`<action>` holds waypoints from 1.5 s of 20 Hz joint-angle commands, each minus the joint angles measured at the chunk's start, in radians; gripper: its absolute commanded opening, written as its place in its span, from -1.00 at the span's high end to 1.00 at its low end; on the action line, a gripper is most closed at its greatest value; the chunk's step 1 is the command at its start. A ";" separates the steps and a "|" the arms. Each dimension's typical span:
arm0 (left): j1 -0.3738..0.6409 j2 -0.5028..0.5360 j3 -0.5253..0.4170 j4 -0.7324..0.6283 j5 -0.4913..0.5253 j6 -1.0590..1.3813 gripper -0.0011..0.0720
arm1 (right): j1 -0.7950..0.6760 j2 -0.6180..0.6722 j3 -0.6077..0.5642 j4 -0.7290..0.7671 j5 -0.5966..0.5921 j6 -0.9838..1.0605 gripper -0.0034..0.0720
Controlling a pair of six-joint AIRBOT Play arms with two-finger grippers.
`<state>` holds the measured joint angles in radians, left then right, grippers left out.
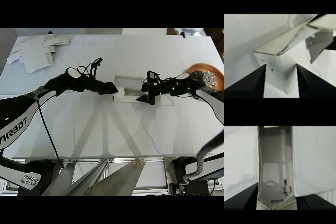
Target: Fold the box and place the chain.
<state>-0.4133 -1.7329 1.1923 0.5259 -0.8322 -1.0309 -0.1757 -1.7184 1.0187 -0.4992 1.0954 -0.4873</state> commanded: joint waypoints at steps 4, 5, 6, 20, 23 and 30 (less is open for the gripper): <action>-0.019 0.034 0.001 0.183 0.036 -0.148 -0.17 | 0.000 0.000 0.000 -0.001 0.001 0.000 0.42; -0.024 0.035 0.001 0.182 0.047 -0.149 -0.16 | 0.000 0.000 0.000 -0.001 0.001 0.000 0.42; -0.030 0.034 0.001 0.183 0.053 -0.150 -0.16 | 0.000 0.000 0.000 -0.001 0.001 0.000 0.42; -0.069 0.035 0.001 0.195 0.144 -0.235 -0.08 | 0.000 0.000 0.000 -0.001 0.001 0.000 0.42; -0.069 0.035 0.001 0.226 0.140 -0.257 0.03 | 0.000 0.000 0.000 -0.001 0.001 0.000 0.42; -0.081 0.034 0.001 0.325 0.149 -0.340 0.03 | 0.000 0.000 0.000 -0.001 0.001 0.000 0.42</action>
